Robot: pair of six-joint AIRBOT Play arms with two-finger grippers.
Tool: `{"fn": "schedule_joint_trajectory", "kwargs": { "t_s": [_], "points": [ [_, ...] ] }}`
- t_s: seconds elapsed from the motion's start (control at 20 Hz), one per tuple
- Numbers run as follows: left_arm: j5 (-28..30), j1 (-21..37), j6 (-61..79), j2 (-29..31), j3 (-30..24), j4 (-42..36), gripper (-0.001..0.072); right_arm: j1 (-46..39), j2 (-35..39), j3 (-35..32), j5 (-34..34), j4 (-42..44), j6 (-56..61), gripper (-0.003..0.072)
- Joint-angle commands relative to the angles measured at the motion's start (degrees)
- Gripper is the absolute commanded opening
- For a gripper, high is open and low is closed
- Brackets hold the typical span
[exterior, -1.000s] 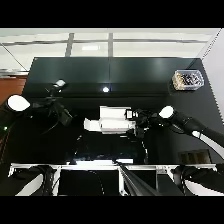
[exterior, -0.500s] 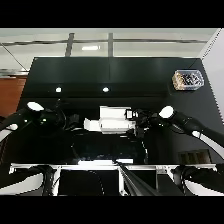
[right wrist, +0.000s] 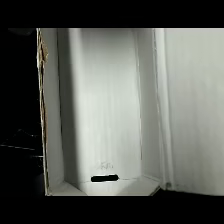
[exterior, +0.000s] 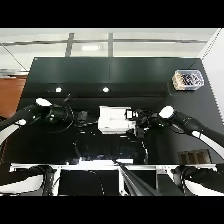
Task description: Fold the box and place the chain.
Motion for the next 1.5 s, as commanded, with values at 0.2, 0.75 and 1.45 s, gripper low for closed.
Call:
{"fn": "schedule_joint_trajectory", "kwargs": {
  "t_s": [0.2, 0.75, 1.45],
  "points": [
    [-7.9, -1.8, 1.9, -0.2, 3.8, -0.6, 0.0672, 0.0, 0.0, 0.0, 0.0, 0.0, 0.0, 0.0129],
    [1.7, -10.8, -7.6, -0.2, 8.1, 9.8, 0.0591, 0.0, 0.0, 0.0, 0.0, 0.0, 0.0, 0.0128],
    [6.3, -21.9, -38.2, -0.2, 16.0, 27.4, 0.0495, 0.0, 0.0, 0.0, 0.0, 0.0, 0.0, 0.0129]
  ]
}}
